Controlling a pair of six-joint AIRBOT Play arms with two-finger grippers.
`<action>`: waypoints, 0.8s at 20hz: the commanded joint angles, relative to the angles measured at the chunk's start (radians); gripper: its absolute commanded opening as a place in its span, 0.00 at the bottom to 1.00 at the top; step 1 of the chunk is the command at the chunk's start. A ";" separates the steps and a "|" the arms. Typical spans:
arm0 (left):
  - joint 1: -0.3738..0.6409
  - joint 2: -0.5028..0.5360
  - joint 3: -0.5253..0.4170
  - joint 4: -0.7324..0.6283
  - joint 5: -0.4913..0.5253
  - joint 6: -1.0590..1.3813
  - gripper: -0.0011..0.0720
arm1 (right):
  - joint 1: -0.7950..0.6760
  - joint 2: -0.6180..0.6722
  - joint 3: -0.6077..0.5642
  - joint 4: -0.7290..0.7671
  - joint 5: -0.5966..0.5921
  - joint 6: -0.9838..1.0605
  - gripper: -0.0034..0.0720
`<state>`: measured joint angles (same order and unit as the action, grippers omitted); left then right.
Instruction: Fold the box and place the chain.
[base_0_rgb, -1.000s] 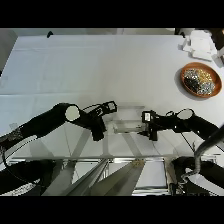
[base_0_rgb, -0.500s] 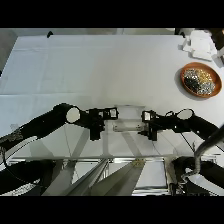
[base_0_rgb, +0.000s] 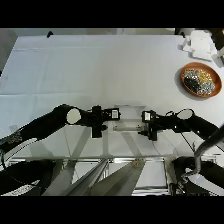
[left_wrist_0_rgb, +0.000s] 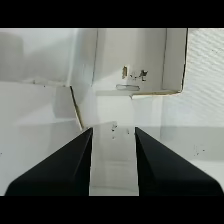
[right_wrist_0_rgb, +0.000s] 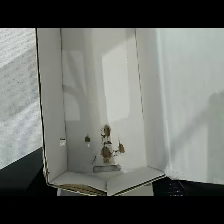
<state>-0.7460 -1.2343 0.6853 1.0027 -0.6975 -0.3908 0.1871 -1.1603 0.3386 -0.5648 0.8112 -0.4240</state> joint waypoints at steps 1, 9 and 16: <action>-0.004 0.002 0.000 -0.007 0.017 0.029 0.41 | 0.000 0.001 0.000 -0.003 0.000 0.000 0.59; 0.020 0.001 0.000 0.009 -0.102 0.028 0.40 | 0.000 0.001 0.000 -0.003 0.000 0.000 0.59; 0.030 0.001 0.000 0.015 0.048 0.065 0.39 | 0.000 0.001 0.000 -0.003 0.001 0.000 0.59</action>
<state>-0.7151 -1.2335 0.6853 1.0225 -0.7330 -0.3573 0.1871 -1.1603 0.3386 -0.5678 0.8116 -0.4244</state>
